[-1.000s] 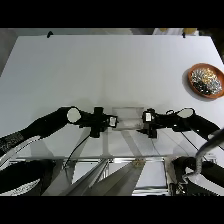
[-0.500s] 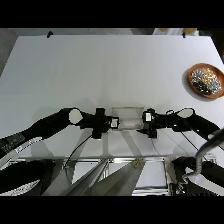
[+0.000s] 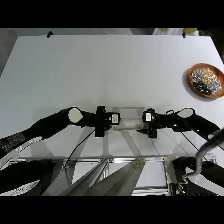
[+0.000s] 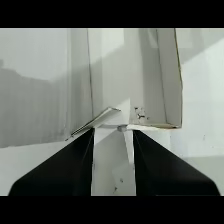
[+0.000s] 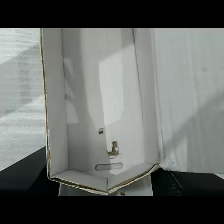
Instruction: Fold the box and place the chain.
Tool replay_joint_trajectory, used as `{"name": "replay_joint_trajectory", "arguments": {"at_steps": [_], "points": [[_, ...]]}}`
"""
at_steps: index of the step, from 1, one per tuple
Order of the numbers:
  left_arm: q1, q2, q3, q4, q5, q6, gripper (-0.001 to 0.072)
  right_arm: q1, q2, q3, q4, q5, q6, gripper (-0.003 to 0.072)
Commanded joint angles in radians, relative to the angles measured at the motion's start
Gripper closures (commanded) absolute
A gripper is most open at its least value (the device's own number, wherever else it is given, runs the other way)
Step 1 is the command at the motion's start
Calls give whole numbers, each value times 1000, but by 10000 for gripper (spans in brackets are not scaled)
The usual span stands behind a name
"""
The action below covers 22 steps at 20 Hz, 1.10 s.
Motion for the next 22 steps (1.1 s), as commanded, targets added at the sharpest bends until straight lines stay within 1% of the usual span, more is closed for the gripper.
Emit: {"name": "replay_joint_trajectory", "arguments": {"at_steps": [1, 3, 7, 8, 10, 11, 12, 14, 15, 16, 17, 18, 19, 22], "points": [[-7, -10, 1, -82, 6, 77, 464, 0, 0, 0, 0, 0, 0, 391], [-20, -25, 1, -121, 10, 102, 464, 0, 0, 0, 0, 0, 0, 391], [-36, -47, 1, -134, 16, 102, 448, 0, 1, 0, 0, 0, 0, 391], [-37, -47, 1, -142, 18, 103, 402, 0, 0, 0, 0, 0, 0, 391], [-37, -47, 1, -145, 20, 103, 271, 0, 1, 0, 0, 0, 0, 391], [-37, -47, 1, -145, 21, 102, 223, 0, 1, 0, 0, 0, 0, 391], [-37, -47, 1, -145, 21, 102, 208, 0, 0, 0, 0, 0, 0, 391], [-37, -47, 1, -145, 20, 101, 208, 0, 1, 0, 0, 0, 0, 391], [-37, -45, 1, -144, 19, 91, 218, 0, 1, 0, 0, 0, 0, 391], [-35, -41, 1, -141, 19, 71, 265, 0, 1, 0, 0, 0, 0, 391], [-28, -31, 1, -120, 16, 20, 411, 0, 0, 0, 0, 0, 0, 391], [-19, -17, 1, -87, 3, -51, 532, 0, 0, 0, 0, 0, 0, 391], [-5, 6, 1, -34, -18, -157, 583, 0, 0, 0, 0, 0, 0, 391], [44, 98, 1, 182, -110, -542, 583, 0, 1, 0, 0, 0, 0, 391]]}}
